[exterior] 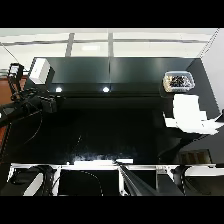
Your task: Fold the box and place the chain.
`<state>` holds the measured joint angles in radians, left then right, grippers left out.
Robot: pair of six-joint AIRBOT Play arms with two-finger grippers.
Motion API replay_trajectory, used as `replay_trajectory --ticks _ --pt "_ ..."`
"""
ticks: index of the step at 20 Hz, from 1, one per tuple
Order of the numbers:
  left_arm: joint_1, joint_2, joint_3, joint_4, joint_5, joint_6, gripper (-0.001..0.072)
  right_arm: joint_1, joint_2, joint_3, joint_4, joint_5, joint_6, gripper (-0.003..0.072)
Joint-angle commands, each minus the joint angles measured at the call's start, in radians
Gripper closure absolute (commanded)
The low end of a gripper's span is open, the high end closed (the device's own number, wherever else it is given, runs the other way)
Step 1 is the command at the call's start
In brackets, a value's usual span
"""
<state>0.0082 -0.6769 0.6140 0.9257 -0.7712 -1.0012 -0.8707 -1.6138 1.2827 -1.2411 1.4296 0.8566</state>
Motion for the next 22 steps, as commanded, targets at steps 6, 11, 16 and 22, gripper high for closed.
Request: replay_trajectory --ticks 6,11,16,22 --pt "0.0 -0.001 0.0 0.0 -0.007 0.001 0.0006 0.043 0.074 -0.142 0.457 0.183 0.006 0.0678" --pt "-0.001 -0.005 -0.001 -0.003 -0.02 0.0 0.0006 0.215 0.226 -0.358 0.54 0.065 0.022 0.0677" --pt "-0.06 -0.063 -0.001 -0.022 -0.13 0.0 0.0006 0.478 0.492 -0.686 0.833 -0.234 -0.01 0.0677" --pt "-0.171 -0.229 -0.001 -0.213 -0.047 -0.001 0.0006 0.917 0.785 -0.99 1.14 -0.596 -0.21 0.0676"
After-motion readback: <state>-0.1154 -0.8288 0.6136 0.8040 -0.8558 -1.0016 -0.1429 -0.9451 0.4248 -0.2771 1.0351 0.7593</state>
